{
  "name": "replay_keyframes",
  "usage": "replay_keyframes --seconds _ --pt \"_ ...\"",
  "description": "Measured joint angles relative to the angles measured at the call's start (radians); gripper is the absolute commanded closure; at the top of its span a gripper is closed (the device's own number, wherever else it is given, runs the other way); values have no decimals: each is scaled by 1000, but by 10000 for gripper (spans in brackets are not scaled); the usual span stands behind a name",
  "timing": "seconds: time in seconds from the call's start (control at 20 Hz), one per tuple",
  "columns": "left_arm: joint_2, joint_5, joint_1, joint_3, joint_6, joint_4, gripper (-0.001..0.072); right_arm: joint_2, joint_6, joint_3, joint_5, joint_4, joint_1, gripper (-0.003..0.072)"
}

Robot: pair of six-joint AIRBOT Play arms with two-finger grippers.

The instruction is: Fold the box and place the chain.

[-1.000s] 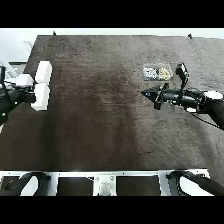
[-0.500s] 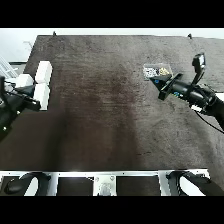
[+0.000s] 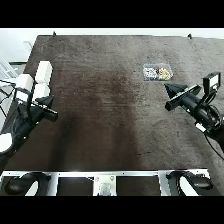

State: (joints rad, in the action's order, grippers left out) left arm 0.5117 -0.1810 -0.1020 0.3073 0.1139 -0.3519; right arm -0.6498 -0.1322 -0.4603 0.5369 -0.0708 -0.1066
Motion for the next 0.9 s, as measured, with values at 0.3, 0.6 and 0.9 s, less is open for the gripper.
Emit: replay_keyframes --seconds 0.3,0.6,0.9 --pt "0 7 -21 -13 -3 1 686 41 -14 66 -45 0 0 676" --pt "-1 0 -24 -14 0 0 686 46 -18 77 -52 0 0 676" --pt "0 -2 -24 -14 0 0 686 47 -19 78 -54 0 0 676"
